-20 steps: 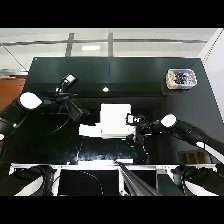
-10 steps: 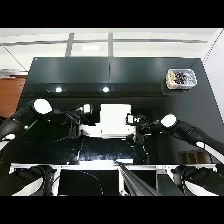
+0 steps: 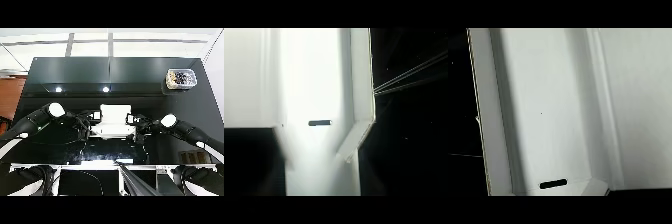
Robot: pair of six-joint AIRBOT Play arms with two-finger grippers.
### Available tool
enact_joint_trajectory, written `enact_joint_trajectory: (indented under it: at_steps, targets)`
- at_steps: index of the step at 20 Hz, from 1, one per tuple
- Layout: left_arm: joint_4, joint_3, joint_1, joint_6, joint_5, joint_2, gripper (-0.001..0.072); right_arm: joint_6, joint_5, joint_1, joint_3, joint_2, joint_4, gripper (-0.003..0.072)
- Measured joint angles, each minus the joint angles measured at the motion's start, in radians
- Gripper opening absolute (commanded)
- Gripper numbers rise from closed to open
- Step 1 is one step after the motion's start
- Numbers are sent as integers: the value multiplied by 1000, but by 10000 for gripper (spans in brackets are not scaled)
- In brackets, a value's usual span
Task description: Fold the box and place the chain.
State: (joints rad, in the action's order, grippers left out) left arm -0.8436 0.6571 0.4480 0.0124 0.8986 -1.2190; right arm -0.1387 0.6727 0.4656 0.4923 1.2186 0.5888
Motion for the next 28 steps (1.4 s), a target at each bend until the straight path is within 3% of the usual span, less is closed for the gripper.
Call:
enact_joint_trajectory:
  at_steps: [3, 12, 20, 22, 28]
  targets:
    - [2, 0, 13, 3, -1, -5, 327, 0, 0, 0, 0, 0, 0, 473]
    - [23, 0, 20, -35, -42, -8, 331, 2, 0, 0, 0, 0, -1, 472]
    - [124, -2, 23, -46, -40, -23, 327, 0, 0, 0, 0, 0, 2, 472]
    - [135, -2, 24, -46, -34, -26, 195, 0, 0, 0, 0, 0, 2, 472]
    - [151, -7, 25, -46, -28, -29, 169, 1, 0, 0, 0, 0, -1, 472]
